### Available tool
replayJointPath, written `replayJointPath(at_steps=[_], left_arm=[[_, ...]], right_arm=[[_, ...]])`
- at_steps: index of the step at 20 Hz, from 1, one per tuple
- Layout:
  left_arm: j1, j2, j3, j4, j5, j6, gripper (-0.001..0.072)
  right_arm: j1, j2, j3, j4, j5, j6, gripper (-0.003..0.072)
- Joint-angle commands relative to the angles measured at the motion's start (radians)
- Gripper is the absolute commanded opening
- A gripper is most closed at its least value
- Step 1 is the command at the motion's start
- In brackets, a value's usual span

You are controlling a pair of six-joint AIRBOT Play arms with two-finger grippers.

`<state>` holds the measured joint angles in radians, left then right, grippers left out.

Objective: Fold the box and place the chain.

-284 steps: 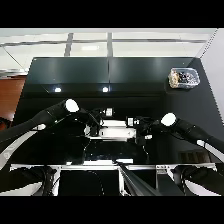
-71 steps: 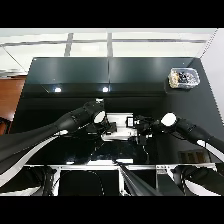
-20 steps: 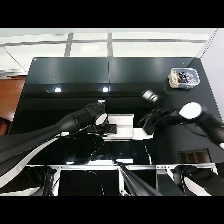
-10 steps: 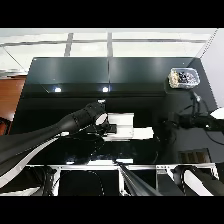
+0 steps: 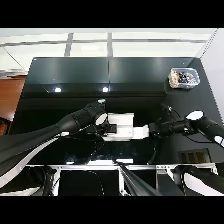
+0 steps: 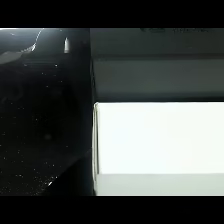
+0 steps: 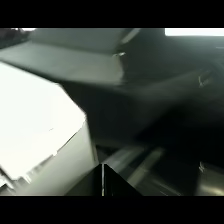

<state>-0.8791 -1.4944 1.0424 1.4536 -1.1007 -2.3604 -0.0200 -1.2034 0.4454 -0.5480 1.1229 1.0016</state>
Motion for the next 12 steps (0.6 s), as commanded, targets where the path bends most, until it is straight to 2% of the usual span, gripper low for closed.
replayJointPath(at_steps=[1,2,5,7,9,10,12], left_arm=[[0.001,0.0,0.001,0.0,-0.001,0.0,0.0029],[0.001,0.0,0.001,0.0,-0.001,0.0,0.003],[0.001,0.0,0.001,0.0,0.0,0.0,0.0029],[0.001,0.0,0.001,0.0,0.0,0.0,0.0029],[0.001,0.0,0.001,0.0,-0.001,0.0,0.0029],[0.001,0.0,0.001,0.0,-0.001,0.0,0.0029],[0.001,0.0,0.001,0.0,-0.001,0.0,0.0029]], right_arm=[[0.069,-0.015,0.062,0.057,0.058,-0.057,0.0443],[0.071,-0.015,0.087,0.057,0.093,-0.057,0.0605],[0.117,-0.015,0.125,0.059,0.126,-0.047,0.0603],[0.174,-0.015,0.138,0.052,0.095,-0.007,0.0463],[0.23,-0.015,0.162,0.017,0.059,0.035,0.0452],[0.261,-0.015,0.183,-0.021,0.043,0.063,0.0331],[0.311,-0.015,0.225,-0.084,0.024,0.143,0.0305]])
